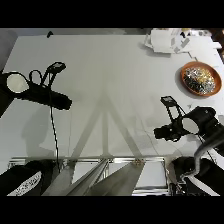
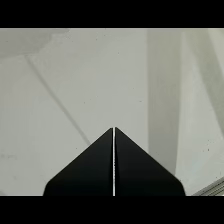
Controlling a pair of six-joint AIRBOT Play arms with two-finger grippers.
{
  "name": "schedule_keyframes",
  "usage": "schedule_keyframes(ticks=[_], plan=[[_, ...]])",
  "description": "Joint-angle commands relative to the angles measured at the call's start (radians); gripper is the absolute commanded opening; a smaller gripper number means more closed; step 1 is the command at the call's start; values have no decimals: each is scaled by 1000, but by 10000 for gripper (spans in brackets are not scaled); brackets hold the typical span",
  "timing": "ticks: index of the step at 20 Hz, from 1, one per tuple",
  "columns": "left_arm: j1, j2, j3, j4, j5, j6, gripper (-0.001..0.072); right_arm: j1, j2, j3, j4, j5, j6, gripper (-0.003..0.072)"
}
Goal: Fold the box and place the chain.
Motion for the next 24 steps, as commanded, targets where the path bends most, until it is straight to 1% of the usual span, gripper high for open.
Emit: schedule_keyframes(ticks=[1, 11, 18, 20, 21, 22, 23, 24], plan=[[1, 0, 0, 0, 0, 0, 10, 0, 1, 0, 0, 0, 0, 22], [1, 0, 0, 0, 0, 0, 10, 0, 1, 0, 0, 0, 0, 22], [1, 0, 0, 0, 0, 0, 10, 0, 1, 0, 21, -33, -2, 21], [1, 0, 0, 0, 0, 0, 10, -1, 1, 11, -22, -32, -30, 19], [1, 0, 0, 0, 0, 0, 10, -18, 1, 36, -74, 16, -86, 19], [1, 0, -1, 0, 0, 0, 10, -59, 0, 66, -149, 72, -107, 18], [1, 0, 0, 0, 0, 0, 10, -133, 0, 102, -254, 121, -138, 18], [1, 0, 0, 0, 0, 0, 10, -225, 0, 132, -360, 142, -173, 17]])
